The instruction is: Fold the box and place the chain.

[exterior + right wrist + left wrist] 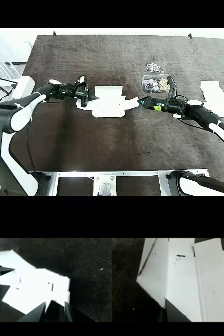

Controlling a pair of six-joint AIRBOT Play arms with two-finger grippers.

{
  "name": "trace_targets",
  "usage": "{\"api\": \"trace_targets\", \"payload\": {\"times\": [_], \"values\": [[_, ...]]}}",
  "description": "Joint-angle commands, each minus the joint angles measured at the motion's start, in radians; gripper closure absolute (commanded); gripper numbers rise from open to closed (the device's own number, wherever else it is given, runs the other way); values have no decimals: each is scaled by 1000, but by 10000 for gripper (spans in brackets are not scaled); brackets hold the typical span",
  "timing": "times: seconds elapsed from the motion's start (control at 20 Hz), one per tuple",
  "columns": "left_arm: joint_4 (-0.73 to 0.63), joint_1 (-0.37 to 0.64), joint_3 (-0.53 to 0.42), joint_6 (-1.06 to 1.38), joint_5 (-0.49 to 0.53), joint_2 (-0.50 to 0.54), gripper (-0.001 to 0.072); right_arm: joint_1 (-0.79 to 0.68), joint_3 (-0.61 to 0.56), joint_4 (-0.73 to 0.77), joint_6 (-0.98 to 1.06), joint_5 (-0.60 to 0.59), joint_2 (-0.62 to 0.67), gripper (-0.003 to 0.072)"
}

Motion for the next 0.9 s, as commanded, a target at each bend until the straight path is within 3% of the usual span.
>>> {"api": "trace_targets", "payload": {"times": [0.0,0.85], "values": [[-21,0,0,43,-32,-13,691,2,0,0,-1,0,1,390],[38,-1,0,6,-9,-14,689,2,0,0,-1,0,1,390]]}}
